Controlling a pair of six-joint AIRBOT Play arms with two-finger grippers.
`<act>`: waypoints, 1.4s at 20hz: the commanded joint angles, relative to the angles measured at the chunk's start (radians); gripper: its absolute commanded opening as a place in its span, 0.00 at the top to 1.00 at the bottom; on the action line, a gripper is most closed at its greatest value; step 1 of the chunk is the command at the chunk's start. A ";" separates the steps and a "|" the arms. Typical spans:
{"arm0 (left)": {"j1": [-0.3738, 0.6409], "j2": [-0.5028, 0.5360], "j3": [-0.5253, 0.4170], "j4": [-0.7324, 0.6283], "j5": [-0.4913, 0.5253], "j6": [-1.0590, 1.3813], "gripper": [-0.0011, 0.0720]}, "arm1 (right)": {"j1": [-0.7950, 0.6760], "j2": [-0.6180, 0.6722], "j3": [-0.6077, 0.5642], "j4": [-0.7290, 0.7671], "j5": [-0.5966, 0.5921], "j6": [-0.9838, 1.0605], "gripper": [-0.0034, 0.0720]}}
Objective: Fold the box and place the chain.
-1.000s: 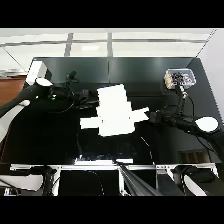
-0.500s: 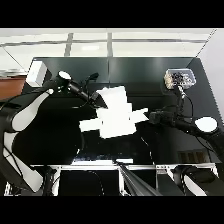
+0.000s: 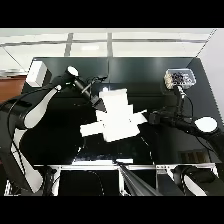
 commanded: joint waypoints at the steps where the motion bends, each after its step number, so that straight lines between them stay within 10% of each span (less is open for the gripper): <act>1: -0.011 0.013 0.042 0.043 0.005 0.026 0.96 | -0.021 0.002 0.039 -0.074 0.022 0.000 0.01; 7: -0.047 0.256 -0.103 0.051 0.150 0.103 0.96 | -0.194 0.003 0.249 -0.496 0.252 0.001 0.01; 11: -0.113 0.434 -0.352 0.073 0.529 0.383 0.96 | -0.213 0.002 0.249 -0.500 0.260 -0.008 0.01; 15: -0.173 0.428 -0.360 0.230 0.661 0.520 0.96 | -0.134 -0.004 0.204 -0.500 0.220 -0.396 0.01; 28: -0.199 0.414 -0.360 0.270 0.704 0.527 0.96 | 0.134 -0.298 0.137 -0.291 0.166 -1.093 0.01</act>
